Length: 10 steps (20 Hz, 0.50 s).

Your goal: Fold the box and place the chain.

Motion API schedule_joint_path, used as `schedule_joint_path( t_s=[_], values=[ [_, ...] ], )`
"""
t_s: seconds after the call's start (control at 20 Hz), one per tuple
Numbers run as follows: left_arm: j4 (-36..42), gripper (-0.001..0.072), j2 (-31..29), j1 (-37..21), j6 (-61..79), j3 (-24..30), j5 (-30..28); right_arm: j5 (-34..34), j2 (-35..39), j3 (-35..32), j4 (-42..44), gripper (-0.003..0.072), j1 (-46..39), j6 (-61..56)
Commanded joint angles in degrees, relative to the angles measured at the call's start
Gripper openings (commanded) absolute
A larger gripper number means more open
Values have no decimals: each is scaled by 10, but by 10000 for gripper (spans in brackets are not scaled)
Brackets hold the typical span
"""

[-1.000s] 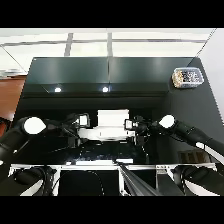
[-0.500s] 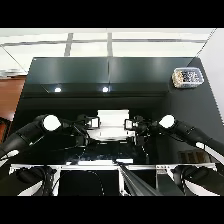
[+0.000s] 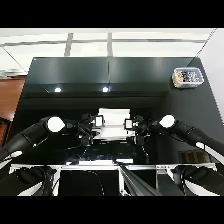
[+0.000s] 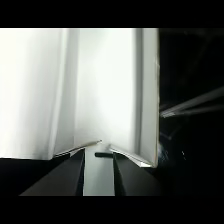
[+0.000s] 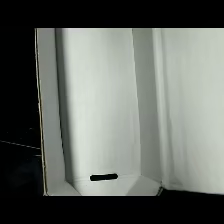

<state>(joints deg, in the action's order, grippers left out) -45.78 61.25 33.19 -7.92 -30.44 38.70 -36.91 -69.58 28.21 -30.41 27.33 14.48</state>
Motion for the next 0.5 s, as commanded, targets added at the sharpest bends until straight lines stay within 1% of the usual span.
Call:
schedule_joint_path(
  t_s=[0.0,0.2,0.45],
  values=[
    [76,218,13,4,0,-1,-43,-2,0,0,-1,231,1,1],
    [83,218,41,4,0,-1,-16,-2,0,0,-1,231,1,1],
    [73,217,42,4,2,-1,-5,-2,0,0,-1,231,1,1]
  ],
)
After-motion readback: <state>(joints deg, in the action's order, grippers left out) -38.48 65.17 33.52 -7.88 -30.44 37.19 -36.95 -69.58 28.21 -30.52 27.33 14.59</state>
